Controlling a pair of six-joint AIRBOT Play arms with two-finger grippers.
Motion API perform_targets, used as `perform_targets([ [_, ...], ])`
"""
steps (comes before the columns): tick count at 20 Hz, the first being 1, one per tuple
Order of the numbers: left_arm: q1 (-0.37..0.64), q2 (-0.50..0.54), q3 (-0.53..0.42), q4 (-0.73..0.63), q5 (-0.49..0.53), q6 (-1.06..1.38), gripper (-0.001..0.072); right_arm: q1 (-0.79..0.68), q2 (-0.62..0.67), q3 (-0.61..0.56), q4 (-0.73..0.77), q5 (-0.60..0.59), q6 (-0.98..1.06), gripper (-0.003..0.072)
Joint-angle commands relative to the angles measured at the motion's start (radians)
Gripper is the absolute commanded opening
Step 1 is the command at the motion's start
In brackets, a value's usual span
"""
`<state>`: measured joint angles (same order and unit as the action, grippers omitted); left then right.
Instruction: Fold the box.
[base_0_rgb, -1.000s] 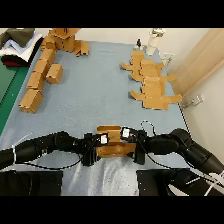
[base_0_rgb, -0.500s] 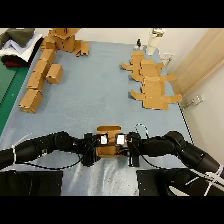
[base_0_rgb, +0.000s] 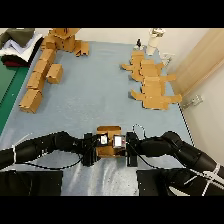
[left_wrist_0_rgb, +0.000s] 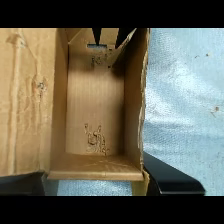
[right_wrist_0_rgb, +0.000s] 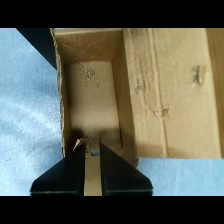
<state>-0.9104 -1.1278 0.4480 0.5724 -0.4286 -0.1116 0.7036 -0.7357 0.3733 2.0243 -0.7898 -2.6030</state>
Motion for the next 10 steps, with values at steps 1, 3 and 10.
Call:
perform_targets([
  [1, 0.000, 0.000, 0.000, 0.000, 0.000, 0.000, 0.0411, 0.001, 0.037, 0.000, -0.105, -0.035, 0.120, 0.0143],
  [3, 0.000, 0.000, 0.000, 0.000, 0.000, 0.000, 0.0411, -0.001, 0.058, 0.000, -0.161, -0.074, 0.208, 0.0142],
  [10, 0.000, 0.000, 0.000, 0.000, 0.000, 0.000, 0.0411, -0.001, 0.056, -0.001, -0.300, -0.131, 0.291, 0.0302],
])
